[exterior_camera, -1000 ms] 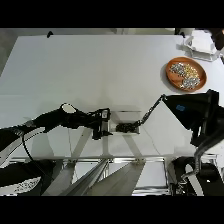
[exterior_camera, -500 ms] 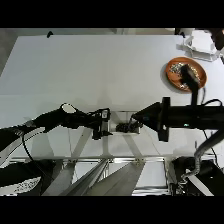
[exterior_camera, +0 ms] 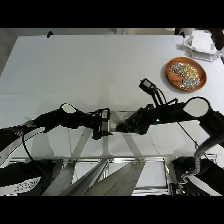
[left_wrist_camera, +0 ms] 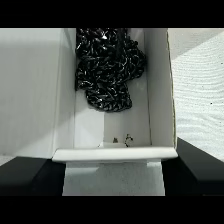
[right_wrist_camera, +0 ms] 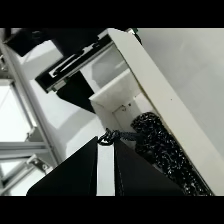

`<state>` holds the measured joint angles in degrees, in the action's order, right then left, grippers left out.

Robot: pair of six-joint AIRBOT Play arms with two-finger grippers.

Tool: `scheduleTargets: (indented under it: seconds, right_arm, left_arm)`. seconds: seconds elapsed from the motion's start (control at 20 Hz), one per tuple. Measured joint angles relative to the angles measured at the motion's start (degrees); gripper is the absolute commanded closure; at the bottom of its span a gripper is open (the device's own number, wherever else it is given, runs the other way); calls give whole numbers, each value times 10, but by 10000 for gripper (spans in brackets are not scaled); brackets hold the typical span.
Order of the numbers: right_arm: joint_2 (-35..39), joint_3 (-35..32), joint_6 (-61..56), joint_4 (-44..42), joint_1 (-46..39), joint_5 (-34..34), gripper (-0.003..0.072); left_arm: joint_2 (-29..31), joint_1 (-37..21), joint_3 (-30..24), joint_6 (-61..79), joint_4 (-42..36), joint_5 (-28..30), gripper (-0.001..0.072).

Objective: Fold the box and place the chain.

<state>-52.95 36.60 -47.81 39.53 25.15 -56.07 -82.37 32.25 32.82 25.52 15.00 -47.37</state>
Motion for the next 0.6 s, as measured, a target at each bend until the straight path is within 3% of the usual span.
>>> scheduleTargets:
  seconds: [0.35, 0.45, 0.6]
  right_arm:
    - [-97, -6, 1, 4, 59, 82, 668]
    - [-111, -7, -2, 3, 68, 103, 533]
    - [-122, -7, -5, -8, 73, 115, 505]
  left_arm:
    - [0, 0, 0, 0, 0, 0, 577]
    - [0, 0, 0, 0, 0, 0, 577]
    - [0, 0, 0, 0, 0, -1, 577]
